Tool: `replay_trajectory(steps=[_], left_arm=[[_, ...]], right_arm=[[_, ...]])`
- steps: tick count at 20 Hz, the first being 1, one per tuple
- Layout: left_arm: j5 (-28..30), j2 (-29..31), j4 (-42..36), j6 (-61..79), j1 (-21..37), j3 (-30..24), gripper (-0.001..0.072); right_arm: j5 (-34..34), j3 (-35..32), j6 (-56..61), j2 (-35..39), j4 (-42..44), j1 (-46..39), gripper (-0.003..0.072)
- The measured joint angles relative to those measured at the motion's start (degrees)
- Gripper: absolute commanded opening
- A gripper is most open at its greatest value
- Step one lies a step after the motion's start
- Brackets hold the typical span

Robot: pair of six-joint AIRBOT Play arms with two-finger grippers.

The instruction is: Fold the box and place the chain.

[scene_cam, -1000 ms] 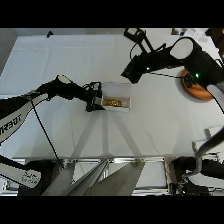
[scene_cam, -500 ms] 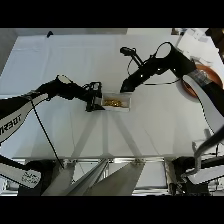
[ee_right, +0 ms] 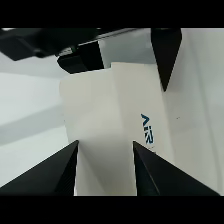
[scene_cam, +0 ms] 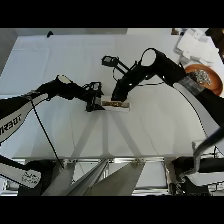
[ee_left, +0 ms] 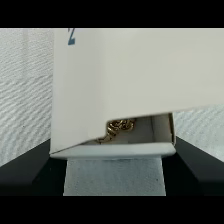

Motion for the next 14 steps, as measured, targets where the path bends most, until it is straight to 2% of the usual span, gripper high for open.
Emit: replay_trajectory(steps=[5,10,14], left_arm=[[0.00,0.00,0.02,-0.02,0.00,0.00,0.0278],[0.00,0.00,0.00,0.00,0.00,0.00,0.0278],[0.00,0.00,0.00,0.00,0.00,0.00,0.0278]], right_arm=[[-11.39,-9.55,-3.17,6.40,-3.32,1.55,0.0387],[-17.84,-17.90,-9.64,9.86,-4.66,2.38,0.0416],[-22.03,-21.97,-14.14,12.44,-4.33,3.02,0.0416]])
